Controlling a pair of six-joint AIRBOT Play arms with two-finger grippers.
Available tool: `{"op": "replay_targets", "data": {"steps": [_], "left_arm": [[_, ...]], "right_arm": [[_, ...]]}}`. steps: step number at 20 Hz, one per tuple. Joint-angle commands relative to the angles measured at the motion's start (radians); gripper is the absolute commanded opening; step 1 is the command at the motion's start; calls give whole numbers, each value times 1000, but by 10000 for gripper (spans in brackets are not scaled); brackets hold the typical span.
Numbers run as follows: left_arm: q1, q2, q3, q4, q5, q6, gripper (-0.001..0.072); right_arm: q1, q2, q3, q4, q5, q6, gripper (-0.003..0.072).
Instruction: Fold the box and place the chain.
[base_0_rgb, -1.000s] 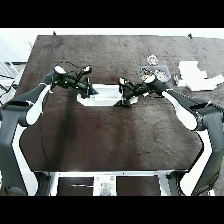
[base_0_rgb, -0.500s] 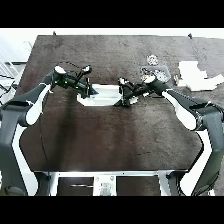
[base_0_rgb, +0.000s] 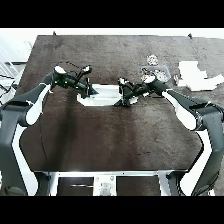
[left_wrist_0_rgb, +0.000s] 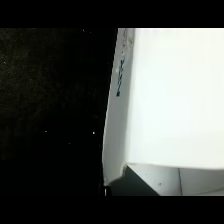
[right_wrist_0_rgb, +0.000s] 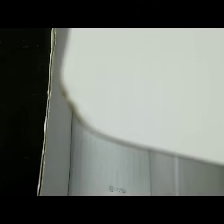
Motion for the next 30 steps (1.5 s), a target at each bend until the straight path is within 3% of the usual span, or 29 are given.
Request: {"op": "replay_targets", "data": {"steps": [1, 13, 14, 15, 17, 23, 27, 28, 29, 30], "left_arm": [[1, -1, 0, -1, -1, -1, 19], [1, 2, 0, -74, -18, -8, 32], [1, 4, 0, -74, -27, -8, 340], [2, 6, 0, -79, -36, -8, 576], [6, 12, 0, -79, -62, -8, 528], [110, 14, 90, -85, -300, -61, 526], [190, 17, 129, -173, -364, -107, 525], [200, 20, 129, -195, -366, -107, 459], [205, 24, 129, -196, -382, -104, 186], [205, 28, 129, -199, -412, -94, 19]], "right_arm": [[1, 0, 1, 0, 0, 0, 580], [1, 0, 0, 0, 0, 0, 580], [1, 0, 0, 0, 0, 0, 580], [1, 0, 1, 0, 0, 0, 580], [1, 0, 0, 0, 0, 0, 580], [1, 0, 0, 0, 0, 0, 580], [1, 0, 1, 0, 0, 0, 580], [1, 0, 1, 0, 0, 0, 580], [1, 0, 0, 0, 0, 0, 580], [1, 0, 0, 0, 0, 0, 580]]}}
